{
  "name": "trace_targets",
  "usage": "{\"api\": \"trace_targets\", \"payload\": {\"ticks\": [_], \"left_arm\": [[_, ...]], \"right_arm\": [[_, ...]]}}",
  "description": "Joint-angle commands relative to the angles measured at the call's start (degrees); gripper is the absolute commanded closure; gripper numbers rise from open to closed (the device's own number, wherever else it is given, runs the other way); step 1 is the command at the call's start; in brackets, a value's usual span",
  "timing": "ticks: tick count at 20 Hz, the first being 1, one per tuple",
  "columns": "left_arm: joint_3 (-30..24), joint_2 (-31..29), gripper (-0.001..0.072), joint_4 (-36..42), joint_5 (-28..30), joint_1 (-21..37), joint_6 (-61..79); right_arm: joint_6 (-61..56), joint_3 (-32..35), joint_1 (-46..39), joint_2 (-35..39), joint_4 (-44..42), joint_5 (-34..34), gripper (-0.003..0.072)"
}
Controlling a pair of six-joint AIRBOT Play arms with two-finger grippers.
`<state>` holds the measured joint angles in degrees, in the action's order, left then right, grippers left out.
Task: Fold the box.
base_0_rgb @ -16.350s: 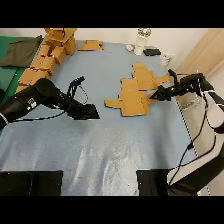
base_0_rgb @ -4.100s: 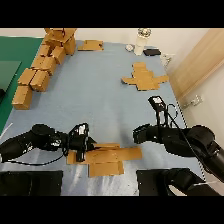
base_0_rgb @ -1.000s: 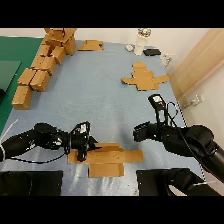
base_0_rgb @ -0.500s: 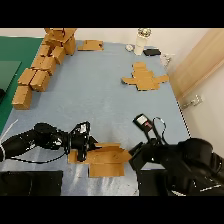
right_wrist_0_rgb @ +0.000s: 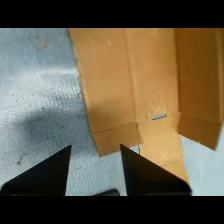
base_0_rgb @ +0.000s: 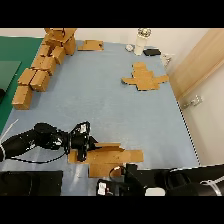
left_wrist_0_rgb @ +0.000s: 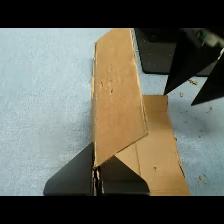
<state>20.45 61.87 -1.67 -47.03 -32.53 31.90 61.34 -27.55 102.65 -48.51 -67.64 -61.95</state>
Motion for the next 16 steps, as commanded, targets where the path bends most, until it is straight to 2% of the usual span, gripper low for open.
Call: {"api": "trace_targets", "payload": {"ticks": [1,3,10,16], "left_arm": [[-0.02,0.04,0.0696,-0.02,0.0,0.0,0.0],[-0.02,0.04,0.0696,-0.02,-0.02,0.0,0.0],[-0.02,0.04,0.0696,-0.02,0.0,0.0,0.0],[-0.02,0.04,0.0696,-0.02,0.0,0.0,0.0]], "right_arm": [[-0.52,0.31,3.74,-6.91,4.72,3.48,0.0165],[-0.55,0.35,3.72,-7.82,5.95,5.4,0.0165],[-4.83,0.37,3.69,-9.53,14.84,5.2,0.017],[-10.67,-0.63,3.69,-9.51,18.91,0.57,0.0172]]}}
